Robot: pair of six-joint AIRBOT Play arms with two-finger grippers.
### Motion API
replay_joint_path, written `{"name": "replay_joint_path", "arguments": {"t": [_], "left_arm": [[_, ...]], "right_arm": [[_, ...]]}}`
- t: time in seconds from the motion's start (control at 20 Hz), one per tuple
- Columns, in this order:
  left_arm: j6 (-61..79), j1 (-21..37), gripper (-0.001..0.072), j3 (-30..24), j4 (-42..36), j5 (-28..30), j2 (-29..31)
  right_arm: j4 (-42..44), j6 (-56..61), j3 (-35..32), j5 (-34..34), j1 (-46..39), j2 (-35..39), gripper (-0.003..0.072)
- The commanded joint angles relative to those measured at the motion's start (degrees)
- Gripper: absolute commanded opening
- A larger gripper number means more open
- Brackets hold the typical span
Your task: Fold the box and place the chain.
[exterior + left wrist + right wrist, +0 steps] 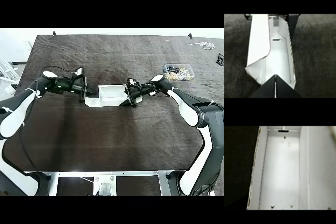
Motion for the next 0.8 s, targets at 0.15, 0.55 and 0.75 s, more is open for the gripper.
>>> {"name": "replay_joint_path", "arguments": {"t": [0.15, 0.55, 0.75], "left_arm": [[-6.8, 5.4, 0.0015, -0.1, -2.2, -6.5, 4.1], [-42.2, 8.2, 0.0014, -0.3, 4.4, 0.1, 7.3], [-54.6, 8.2, 0.0014, -4.0, 6.3, 7.9, 7.3]], "right_arm": [[0.0, 0.1, 0.0, 0.0, 0.0, 0.0, 0.0582], [0.0, 0.1, 0.0, 0.0, 0.0, 0.0, 0.0582], [0.0, 0.1, 0.0, 0.0, 0.0, 0.0, 0.0582]]}}
